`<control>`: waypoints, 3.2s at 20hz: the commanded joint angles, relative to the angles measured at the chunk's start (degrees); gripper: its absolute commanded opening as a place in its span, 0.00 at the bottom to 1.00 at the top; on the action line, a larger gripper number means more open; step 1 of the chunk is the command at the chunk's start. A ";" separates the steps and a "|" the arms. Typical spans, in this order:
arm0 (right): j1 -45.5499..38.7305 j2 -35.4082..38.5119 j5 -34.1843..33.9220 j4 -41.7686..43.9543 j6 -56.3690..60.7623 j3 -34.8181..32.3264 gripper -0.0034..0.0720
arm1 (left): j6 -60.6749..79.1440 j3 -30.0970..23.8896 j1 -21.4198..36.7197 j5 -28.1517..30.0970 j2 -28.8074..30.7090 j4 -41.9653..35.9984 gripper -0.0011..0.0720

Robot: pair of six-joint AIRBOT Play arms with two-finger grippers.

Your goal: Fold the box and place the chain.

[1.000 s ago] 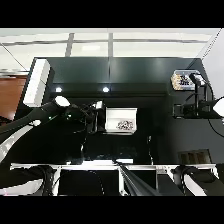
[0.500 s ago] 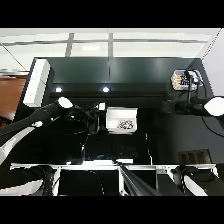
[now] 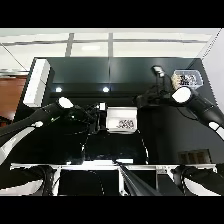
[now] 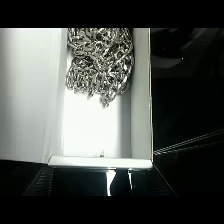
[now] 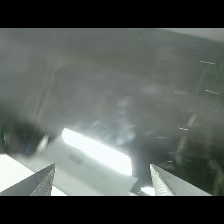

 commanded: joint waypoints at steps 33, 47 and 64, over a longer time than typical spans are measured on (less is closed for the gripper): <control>6.29 3.10 16.61 0.26 -37.92 -1.01 0.38 | 0.02 -0.02 -0.02 -0.04 -0.04 0.15 0.65; 6.32 3.08 18.10 0.31 -37.73 -2.84 0.38 | 0.02 -0.02 -0.02 -0.04 -0.04 0.15 0.65; -1.84 5.86 23.30 25.49 -4.70 -8.04 0.05 | 0.02 -0.02 -0.02 -0.13 -0.04 0.15 0.65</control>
